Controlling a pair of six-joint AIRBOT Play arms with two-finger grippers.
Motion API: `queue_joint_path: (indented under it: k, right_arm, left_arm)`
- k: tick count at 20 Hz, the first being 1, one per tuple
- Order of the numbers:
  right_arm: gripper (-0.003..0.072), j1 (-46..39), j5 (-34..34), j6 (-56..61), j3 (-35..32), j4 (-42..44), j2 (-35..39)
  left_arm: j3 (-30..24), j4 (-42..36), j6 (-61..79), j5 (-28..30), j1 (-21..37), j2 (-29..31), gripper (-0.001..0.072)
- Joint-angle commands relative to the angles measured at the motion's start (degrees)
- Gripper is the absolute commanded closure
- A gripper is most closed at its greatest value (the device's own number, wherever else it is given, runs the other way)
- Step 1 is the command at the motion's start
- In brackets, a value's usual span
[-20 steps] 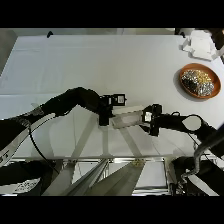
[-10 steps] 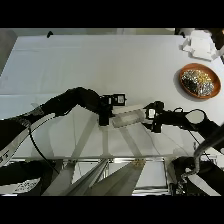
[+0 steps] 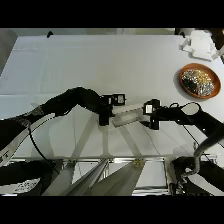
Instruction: Fold the box and place the chain.
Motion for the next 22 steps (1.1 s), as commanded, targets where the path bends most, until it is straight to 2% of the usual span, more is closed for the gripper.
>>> queue_joint_path:
  k: [1, 6, 11, 18, 22]
  right_arm:
    - [-0.0002, 0.0, 2.1, -5.3, 0.7, 3.8, -2.1]
    - [0.0009, 0.0, 5.3, -6.0, 0.8, 3.0, -3.6]
    - [0.0037, 0.0, 7.8, -1.7, 0.8, -5.7, -3.6]
    - [0.0053, 0.0, 7.0, -1.5, 0.8, -0.2, -3.9]
    - [0.0054, 0.0, 7.0, -1.5, 0.8, 0.1, -5.7]
  left_arm:
    - [0.0, 0.0, 0.0, 0.1, 0.0, 0.0, 0.0699]
    - [0.0, 0.0, 0.0, 0.1, 0.0, 0.0, 0.0699]
    - [0.0, 0.0, 0.0, 0.1, 0.0, 0.0, 0.0699]
    - [0.0, 0.0, 0.0, 0.1, 0.0, 0.0, 0.0699]
    - [0.0, 0.0, 0.0, 0.1, 0.0, 0.0, 0.0699]
